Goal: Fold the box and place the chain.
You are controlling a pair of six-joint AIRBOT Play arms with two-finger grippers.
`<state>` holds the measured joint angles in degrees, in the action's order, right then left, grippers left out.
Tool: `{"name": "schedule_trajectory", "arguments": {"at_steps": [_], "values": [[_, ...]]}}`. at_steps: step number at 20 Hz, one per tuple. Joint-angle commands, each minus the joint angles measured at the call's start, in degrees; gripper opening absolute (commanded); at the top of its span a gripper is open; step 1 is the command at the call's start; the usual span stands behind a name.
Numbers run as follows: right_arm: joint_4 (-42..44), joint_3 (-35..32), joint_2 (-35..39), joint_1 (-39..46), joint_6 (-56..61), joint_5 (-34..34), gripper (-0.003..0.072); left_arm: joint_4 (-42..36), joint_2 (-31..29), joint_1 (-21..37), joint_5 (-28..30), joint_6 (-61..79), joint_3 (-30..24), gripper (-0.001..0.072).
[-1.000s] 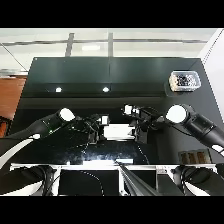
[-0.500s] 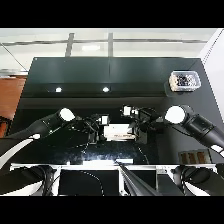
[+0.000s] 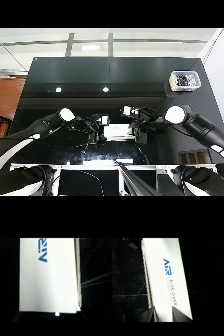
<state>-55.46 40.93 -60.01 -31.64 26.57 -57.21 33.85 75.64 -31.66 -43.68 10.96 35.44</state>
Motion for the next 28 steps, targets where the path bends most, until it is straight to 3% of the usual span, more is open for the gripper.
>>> {"name": "schedule_trajectory", "arguments": {"at_steps": [1, 8, 15, 16, 17, 18, 23, 28], "values": [[0.0, -0.6, 0.0, 0.0, 0.2, -0.1, 0.028, 0.0, 0.0, 0.0, 0.0, 0.0, 0.0, 0.0462], [-0.1, -1.4, -0.5, 0.0, 0.6, 0.8, 0.0281, 0.0, 0.0, 0.0, 0.0, 0.0, 0.0, 0.0463], [0.7, 5.1, 1.8, 1.8, 19.6, -7.9, 0.0278, 0.0, 0.0, 0.0, 0.0, 0.0, 0.0, 0.0462], [1.9, 5.4, 2.0, 3.3, 24.7, -8.5, 0.0255, 0.0, 0.0, 0.0, 0.0, 0.0, 0.0, 0.0463], [4.0, 5.2, 1.9, 4.9, 29.0, -8.7, 0.0113, 0.0, 0.0, 0.0, 0.0, 0.0, 0.0, 0.0462], [7.4, 4.7, 1.7, 6.4, 32.5, -8.2, 0.0019, 0.0, 0.0, 0.0, 0.0, 0.0, 0.0, 0.0462], [29.0, -1.2, -3.9, 7.3, 34.9, -6.1, 0.002, 0.0, 0.0, 0.0, 0.2, 0.0, 0.0, 0.0463], [27.3, -2.1, -10.3, 7.3, 34.9, -2.4, 0.0028, 0.0, 0.0, 0.0, 0.2, 0.0, 0.0, 0.0462]]}}
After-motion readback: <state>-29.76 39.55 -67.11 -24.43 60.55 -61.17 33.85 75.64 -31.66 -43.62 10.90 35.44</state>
